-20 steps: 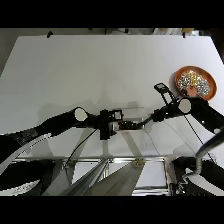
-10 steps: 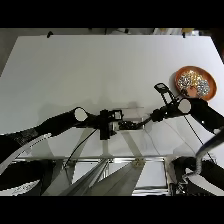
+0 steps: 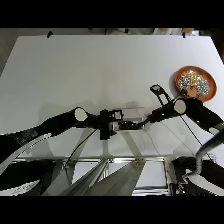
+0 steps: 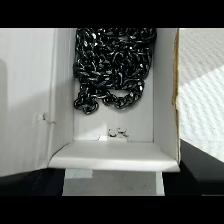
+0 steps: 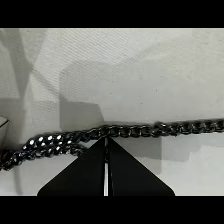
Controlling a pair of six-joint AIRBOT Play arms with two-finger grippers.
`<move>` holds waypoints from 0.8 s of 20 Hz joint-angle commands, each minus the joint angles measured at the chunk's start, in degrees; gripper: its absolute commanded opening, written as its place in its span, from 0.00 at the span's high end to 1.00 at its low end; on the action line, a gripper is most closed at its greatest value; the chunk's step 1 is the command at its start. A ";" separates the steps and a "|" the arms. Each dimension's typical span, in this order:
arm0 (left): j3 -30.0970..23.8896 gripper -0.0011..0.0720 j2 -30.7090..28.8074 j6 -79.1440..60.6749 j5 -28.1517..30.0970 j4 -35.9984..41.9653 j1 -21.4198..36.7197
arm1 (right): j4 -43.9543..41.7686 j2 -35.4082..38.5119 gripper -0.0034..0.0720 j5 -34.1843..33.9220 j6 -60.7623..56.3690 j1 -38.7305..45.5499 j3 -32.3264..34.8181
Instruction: Fold the box and place the chain.
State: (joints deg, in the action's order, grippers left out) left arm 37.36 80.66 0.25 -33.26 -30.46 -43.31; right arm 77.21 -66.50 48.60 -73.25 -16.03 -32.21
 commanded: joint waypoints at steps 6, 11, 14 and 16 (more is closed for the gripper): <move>-0.02 0.64 -0.02 -0.02 0.00 0.00 0.00 | 2.23 9.18 0.93 7.91 -0.04 -0.28 0.04; -0.02 0.64 -0.04 -0.04 0.02 0.00 0.00 | 2.10 8.74 0.72 7.96 2.47 -0.35 0.07; -0.02 0.64 -0.04 -0.02 0.00 0.00 0.00 | 2.05 6.27 0.72 7.74 3.69 -0.35 0.07; -0.02 0.64 -0.04 -0.04 0.00 0.00 0.00 | 1.99 3.98 0.72 7.69 4.31 -0.35 0.07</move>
